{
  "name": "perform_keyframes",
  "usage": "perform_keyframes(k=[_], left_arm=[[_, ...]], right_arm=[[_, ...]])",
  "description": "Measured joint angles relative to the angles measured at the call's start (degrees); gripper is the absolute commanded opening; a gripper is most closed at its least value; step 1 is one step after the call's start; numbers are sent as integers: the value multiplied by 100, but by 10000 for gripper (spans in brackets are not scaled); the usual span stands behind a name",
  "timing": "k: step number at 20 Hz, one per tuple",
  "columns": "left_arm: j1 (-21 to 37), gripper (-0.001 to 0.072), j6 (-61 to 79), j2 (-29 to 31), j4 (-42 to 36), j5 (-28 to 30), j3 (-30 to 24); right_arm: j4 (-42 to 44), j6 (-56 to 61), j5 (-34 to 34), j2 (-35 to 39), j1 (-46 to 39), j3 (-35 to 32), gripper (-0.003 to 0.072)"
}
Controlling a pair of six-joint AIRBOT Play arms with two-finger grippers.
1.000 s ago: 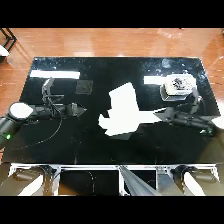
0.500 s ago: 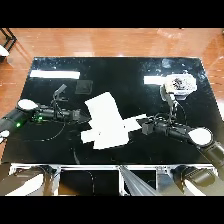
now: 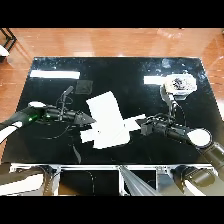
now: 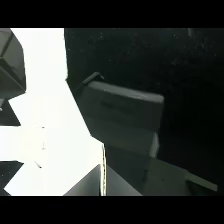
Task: Fold the box and place the chain.
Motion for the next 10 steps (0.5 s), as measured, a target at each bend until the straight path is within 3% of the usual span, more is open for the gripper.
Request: perform_keyframes(k=[10], left_arm=[[-507, 631, 1311, -385, -85, -223, 407]], right_arm=[[-15, 120, 7, 0, 4, 0, 20]])
